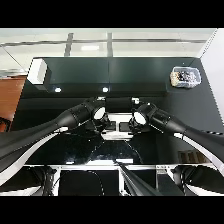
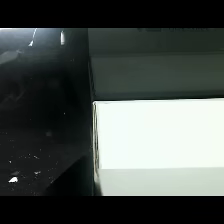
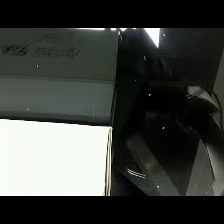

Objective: Fold the box and place the chain.

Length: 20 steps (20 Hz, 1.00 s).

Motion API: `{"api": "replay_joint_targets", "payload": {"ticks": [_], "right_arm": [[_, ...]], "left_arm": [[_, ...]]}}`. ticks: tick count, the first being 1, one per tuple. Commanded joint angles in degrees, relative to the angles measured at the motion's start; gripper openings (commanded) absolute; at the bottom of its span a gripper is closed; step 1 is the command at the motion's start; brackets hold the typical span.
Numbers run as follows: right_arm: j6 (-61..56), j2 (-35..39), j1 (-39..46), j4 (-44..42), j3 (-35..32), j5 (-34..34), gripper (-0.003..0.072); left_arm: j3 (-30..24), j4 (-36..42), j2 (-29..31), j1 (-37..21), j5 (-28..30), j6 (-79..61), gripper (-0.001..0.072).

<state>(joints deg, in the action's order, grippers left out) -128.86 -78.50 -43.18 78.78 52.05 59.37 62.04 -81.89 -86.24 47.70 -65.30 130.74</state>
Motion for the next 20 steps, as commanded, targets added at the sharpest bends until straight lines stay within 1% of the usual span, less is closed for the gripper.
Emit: {"api": "replay_joint_targets", "payload": {"ticks": [1, 2, 3, 5, 7, 9, 10, 12, 13, 14, 15, 16, 17, 18, 19, 20], "right_arm": [[0.3, 0.0, 0.0, 0.0, 0.1, 1.0, 0.0014], [0.4, 0.1, 0.0, 0.0, 0.1, 1.3, 0.0176], [1.2, 0.3, 0.0, 0.0, 0.1, 1.4, 0.0323], [5.0, 1.8, 0.9, -0.1, 0.2, 2.6, 0.0324], [9.9, 5.4, 2.3, 0.0, 0.9, 5.3, 0.0323], [12.8, 11.8, 3.9, 1.4, 1.0, 8.7, 0.0324], [14.0, 15.6, 5.0, 3.6, 1.0, 10.3, 0.0324], [14.5, 23.0, 7.6, 12.3, 1.0, 11.5, 0.0323], [14.5, 25.5, 8.9, 19.3, 1.0, 11.5, 0.0323], [14.5, 27.0, 10.5, 28.4, 1.0, 11.3, 0.0323], [14.5, 27.2, 12.7, 36.4, 0.8, 10.6, 0.0323], [14.5, 27.2, 15.6, 41.3, -0.2, 7.1, 0.0322], [14.4, 27.2, 19.8, 43.3, -2.0, 0.4, 0.0322], [14.1, 27.1, 24.5, 42.8, -4.0, -7.3, 0.0325], [12.0, 26.6, 29.2, 41.6, -6.4, -15.6, 0.0463], [9.4, 24.8, 34.5, 37.2, -8.0, -22.2, 0.072]], "left_arm": [[0.0, -0.1, 0.0, 0.0, 0.3, -0.1, 0.0024], [0.0, -0.1, 0.0, 0.0, 0.3, -0.1, 0.0024], [0.0, -0.1, 0.0, 0.0, 0.3, -0.1, 0.0024], [0.0, -0.1, 0.0, 0.0, 0.2, -0.1, 0.0024], [0.0, -0.1, 0.0, 0.0, 0.2, -0.1, 0.0024], [0.0, -0.1, 0.0, 0.0, 0.2, -0.1, 0.0024], [0.0, -0.1, 0.0, 0.0, 0.2, -0.2, 0.0024], [0.0, -0.1, 0.0, 0.0, 0.1, -0.2, 0.0024], [0.0, -0.1, 0.0, 0.0, 0.2, -0.2, 0.0024], [0.0, -0.1, 0.0, 0.0, 0.2, -0.2, 0.0024], [0.0, -0.1, 0.0, 0.0, 0.3, -0.2, 0.0024], [0.0, -0.1, 0.0, 0.0, 0.3, -0.2, 0.0024], [0.0, -0.1, 0.0, 0.0, 0.3, -0.2, 0.0024], [0.0, -0.1, 0.0, 0.0, 0.3, -0.2, 0.0024], [0.0, -0.1, 0.0, 0.0, 0.3, -0.2, 0.0024], [0.0, 0.0, 0.0, 0.0, 0.3, -0.2, 0.0024]]}}
